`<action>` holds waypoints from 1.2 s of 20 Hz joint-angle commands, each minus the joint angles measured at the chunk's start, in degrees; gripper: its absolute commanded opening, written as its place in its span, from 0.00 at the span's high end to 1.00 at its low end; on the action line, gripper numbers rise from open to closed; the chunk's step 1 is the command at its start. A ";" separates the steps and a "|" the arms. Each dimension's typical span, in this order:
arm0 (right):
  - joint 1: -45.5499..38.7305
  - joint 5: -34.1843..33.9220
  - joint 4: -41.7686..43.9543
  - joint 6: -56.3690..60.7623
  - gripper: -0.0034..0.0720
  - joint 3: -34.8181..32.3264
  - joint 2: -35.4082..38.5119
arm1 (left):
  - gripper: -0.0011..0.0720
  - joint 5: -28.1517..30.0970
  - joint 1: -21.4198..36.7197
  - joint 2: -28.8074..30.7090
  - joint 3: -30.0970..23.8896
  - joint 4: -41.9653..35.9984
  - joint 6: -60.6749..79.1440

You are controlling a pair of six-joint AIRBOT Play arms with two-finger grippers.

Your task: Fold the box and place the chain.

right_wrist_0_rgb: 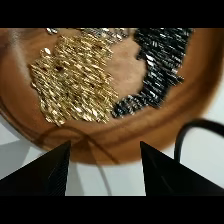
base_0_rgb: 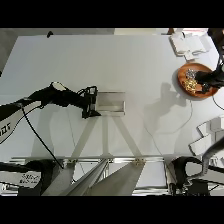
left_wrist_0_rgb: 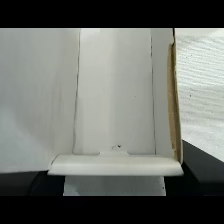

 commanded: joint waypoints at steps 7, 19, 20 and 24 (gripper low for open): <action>-1.36 -11.28 4.81 -3.43 0.35 -0.02 -12.48 | 0.28 0.00 -0.02 0.02 0.02 0.02 0.00; -1.22 -12.15 5.25 -3.48 0.94 0.00 -10.62 | 0.28 0.02 -0.02 0.02 0.02 0.02 0.00; -1.01 -11.96 5.20 -3.48 0.94 0.00 -9.31 | 0.28 0.02 -0.02 0.02 0.02 0.02 0.00; 0.24 -9.31 3.54 -3.69 0.94 0.00 -3.50 | 0.28 0.02 -0.02 0.02 0.02 0.02 0.00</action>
